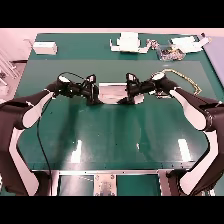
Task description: Fold the box and place the chain.
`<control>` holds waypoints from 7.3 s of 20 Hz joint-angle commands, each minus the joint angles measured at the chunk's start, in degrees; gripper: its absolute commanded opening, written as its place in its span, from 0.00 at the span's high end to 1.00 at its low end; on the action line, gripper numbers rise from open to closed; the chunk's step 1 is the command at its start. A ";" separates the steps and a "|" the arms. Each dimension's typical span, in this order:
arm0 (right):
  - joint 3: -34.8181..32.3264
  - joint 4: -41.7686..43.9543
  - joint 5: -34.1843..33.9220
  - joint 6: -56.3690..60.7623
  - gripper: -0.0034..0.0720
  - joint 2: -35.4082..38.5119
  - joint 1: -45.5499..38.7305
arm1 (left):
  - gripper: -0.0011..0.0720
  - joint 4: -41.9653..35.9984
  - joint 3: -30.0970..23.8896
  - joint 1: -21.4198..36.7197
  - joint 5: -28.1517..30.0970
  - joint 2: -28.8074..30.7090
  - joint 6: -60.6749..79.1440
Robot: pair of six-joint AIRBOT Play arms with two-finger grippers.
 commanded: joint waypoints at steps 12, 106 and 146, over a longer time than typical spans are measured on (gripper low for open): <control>-0.59 -1.07 17.90 7.93 0.94 10.38 -8.83 | 0.52 0.17 0.00 0.02 -0.28 0.02 -0.07; -18.32 6.36 -14.88 5.70 0.94 20.79 -7.13 | 0.52 0.17 0.00 0.02 -1.07 0.02 -0.07; -15.10 -4.90 -15.23 68.15 0.78 16.28 -2.64 | 0.52 0.17 0.00 0.02 -1.09 0.02 -0.07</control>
